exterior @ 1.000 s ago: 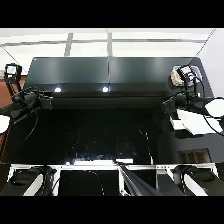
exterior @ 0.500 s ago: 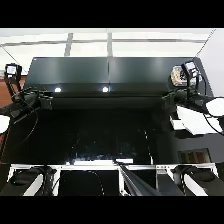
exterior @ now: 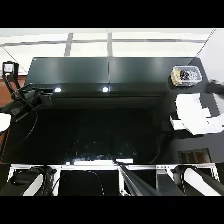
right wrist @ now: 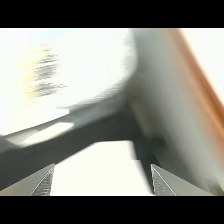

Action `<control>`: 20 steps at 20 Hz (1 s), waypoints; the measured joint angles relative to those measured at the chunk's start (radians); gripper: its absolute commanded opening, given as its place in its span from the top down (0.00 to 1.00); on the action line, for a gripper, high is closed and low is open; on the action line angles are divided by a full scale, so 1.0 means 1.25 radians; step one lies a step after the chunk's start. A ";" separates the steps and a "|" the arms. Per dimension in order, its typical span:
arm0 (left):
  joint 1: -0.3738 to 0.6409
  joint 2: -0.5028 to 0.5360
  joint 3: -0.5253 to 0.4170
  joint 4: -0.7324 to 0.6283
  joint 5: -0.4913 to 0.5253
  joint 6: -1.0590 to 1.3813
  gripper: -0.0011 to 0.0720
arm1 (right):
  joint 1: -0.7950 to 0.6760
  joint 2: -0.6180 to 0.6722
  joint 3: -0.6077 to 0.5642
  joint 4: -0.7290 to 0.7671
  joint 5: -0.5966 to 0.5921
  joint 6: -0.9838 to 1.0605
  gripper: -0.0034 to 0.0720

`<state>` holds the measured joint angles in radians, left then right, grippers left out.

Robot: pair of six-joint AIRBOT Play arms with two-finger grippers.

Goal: Fold the box and place the chain.

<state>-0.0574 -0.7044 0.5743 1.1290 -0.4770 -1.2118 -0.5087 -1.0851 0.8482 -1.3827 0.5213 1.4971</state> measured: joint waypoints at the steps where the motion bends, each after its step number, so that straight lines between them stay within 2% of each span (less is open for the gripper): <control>1: -0.001 -0.008 0.000 -0.007 0.000 0.000 0.01 | -0.071 -0.033 0.034 -0.007 0.038 0.006 0.02; 5: -0.012 -0.056 0.000 -0.023 -0.039 -0.003 0.01 | -0.272 -0.192 0.208 0.027 0.256 -0.144 0.02; 7: -0.025 -0.084 0.000 -0.026 -0.068 -0.010 0.01 | -0.316 -0.277 0.281 0.040 0.386 -0.235 0.02; 10: -0.049 -0.119 0.000 -0.030 -0.091 -0.036 0.01 | -0.329 -0.369 0.334 0.053 0.513 -0.376 0.02; 11: -0.057 -0.126 0.000 -0.031 -0.092 -0.042 0.01 | -0.325 -0.388 0.343 0.053 0.536 -0.411 0.16; 14: -0.074 -0.138 0.000 -0.033 -0.101 -0.055 0.02 | -0.309 -0.420 0.358 0.053 0.565 -0.492 0.86; 15: -0.076 -0.139 0.000 -0.033 -0.103 -0.057 0.01 | -0.307 -0.424 0.360 0.053 0.571 -0.508 0.94; 18: -0.081 -0.143 0.000 -0.033 -0.103 -0.060 0.01 | -0.305 -0.407 0.364 0.062 0.584 -0.540 0.93; 20: -0.082 -0.144 0.000 -0.034 -0.104 -0.063 0.01 | -0.306 -0.372 0.361 0.116 0.601 -0.552 0.93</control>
<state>-0.1604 -0.8841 0.5743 1.0870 -0.6067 -1.2900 -0.8917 -1.5497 1.2995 -1.2381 1.2720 0.8070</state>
